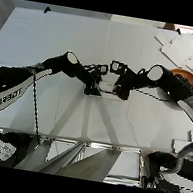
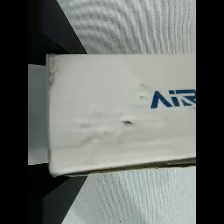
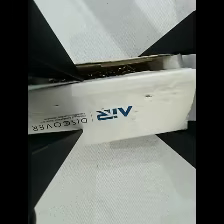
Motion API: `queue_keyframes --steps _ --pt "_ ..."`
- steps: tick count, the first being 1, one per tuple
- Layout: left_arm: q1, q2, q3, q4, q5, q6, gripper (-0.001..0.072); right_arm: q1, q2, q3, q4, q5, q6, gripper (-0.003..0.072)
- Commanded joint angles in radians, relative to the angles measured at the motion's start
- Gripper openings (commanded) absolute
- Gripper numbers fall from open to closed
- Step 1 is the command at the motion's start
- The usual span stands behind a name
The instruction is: Fold the box and place the chain.
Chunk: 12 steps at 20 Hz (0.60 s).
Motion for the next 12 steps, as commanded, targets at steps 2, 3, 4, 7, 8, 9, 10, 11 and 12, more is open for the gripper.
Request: queue_keyframes --steps 2,3,4,7,8,9,10,11,12 --pt "0.0 0.0 0.0 0.0 0.0 0.001 0.0335 0.042 0.0 -0.011 -0.02 0.007 0.008 0.0372" --pt "0.0 0.0 0.0 0.0 0.0 0.001 0.0335 0.051 0.0 -0.011 -0.022 0.005 0.007 0.0415" --pt "0.0 0.0 0.0 0.0 0.0 0.001 0.0335 0.058 0.0 -0.011 -0.028 0.004 0.008 0.0442" --pt "0.0 0.0 0.0 0.0 0.0 0.001 0.0335 0.061 0.021 -0.011 -0.039 -0.002 0.008 0.0477" --pt "0.0 0.0 0.0 0.0 0.0 0.001 0.0335 0.061 0.045 -0.011 -0.05 -0.01 0.008 0.0477" --pt "0.0 0.0 0.0 0.0 0.0 0.001 0.0335 0.06 0.074 -0.011 -0.06 -0.013 0.008 0.0476" --pt "0.0 0.0 0.0 0.0 0.0 0.001 0.0335 0.058 0.106 -0.011 -0.06 -0.003 0.008 0.0474" --pt "0.0 0.0 0.0 0.0 0.0 0.001 0.0335 0.057 0.14 -0.011 -0.058 0.011 0.018 0.0444" --pt "0.0 0.0 0.0 0.0 0.0 0.001 0.0335 0.057 0.175 -0.011 -0.051 0.023 0.074 0.0343"
